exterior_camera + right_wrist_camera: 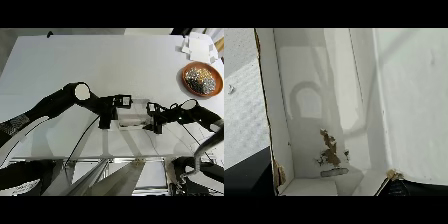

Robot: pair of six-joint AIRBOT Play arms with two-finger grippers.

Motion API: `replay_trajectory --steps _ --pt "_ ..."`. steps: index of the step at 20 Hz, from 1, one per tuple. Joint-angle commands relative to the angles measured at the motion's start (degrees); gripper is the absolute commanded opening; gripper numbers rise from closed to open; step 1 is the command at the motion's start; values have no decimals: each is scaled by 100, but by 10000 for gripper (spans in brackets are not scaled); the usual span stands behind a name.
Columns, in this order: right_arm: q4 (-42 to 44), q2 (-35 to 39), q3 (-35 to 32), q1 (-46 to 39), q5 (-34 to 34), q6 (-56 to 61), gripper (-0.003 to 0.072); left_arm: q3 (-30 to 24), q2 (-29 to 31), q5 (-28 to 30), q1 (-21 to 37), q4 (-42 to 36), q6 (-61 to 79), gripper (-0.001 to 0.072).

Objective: Fold the box and place the chain.

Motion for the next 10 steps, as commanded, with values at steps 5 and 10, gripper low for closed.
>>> replay_trajectory --steps 5,10 --pt "2 4 4 -2 0 2 374 -15 -11 -155 444 109 -197 7" --pt "2 4 4 -2 -2 2 374 -153 -260 -22 431 133 201 275"
